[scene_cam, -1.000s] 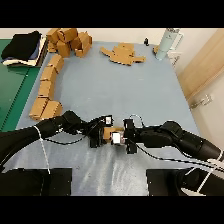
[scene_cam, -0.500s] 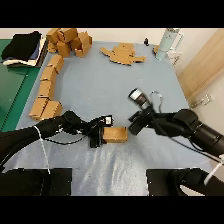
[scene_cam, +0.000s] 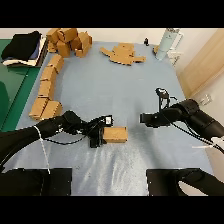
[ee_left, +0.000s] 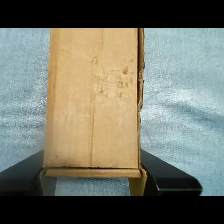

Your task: Fold the box.

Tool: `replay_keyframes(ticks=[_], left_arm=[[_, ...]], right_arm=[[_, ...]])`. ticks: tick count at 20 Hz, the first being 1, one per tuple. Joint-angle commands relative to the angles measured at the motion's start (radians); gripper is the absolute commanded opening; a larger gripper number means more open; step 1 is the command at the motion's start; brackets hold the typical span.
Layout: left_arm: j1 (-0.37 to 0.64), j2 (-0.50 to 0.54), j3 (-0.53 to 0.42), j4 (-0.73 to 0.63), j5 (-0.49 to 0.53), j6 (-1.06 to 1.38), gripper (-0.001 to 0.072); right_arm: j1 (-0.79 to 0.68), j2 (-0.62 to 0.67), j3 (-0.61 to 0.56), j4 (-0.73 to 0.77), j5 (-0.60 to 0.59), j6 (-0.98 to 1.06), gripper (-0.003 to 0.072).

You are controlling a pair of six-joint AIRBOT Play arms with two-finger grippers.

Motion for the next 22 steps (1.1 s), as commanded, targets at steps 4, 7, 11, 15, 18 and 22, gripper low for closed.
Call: replay_keyframes(ticks=[4, 7, 11, 15, 18, 22], left_arm=[[0.000, 0.000, 0.001, 0.000, 0.026, 0.006, 0.0511], [0.002, 0.000, 0.001, 0.000, 0.033, 0.003, 0.0511], [0.002, 0.000, 0.001, 0.000, 0.034, 0.003, 0.0511], [0.001, 0.000, 0.002, -0.001, 0.032, 0.002, 0.0511], [0.002, 0.031, 0.005, 0.048, 0.035, -0.072, 0.0511], [0.018, 0.154, 0.008, 0.312, 0.054, -0.403, 0.0511]], right_arm=[[-0.011, -0.048, 0.001, 0.050, 0.027, 0.066, 0.0005], [-0.011, -0.049, 0.001, 0.050, 0.033, 0.066, 0.0005], [-0.011, -0.049, 0.001, 0.050, 0.035, 0.066, 0.0005], [-0.011, -0.049, 0.001, 0.050, 0.041, 0.066, 0.0006], [-0.011, -0.049, 0.001, 0.050, 0.040, 0.066, 0.0005], [-0.011, -0.049, 0.001, 0.050, 0.041, 0.066, 0.0006]])
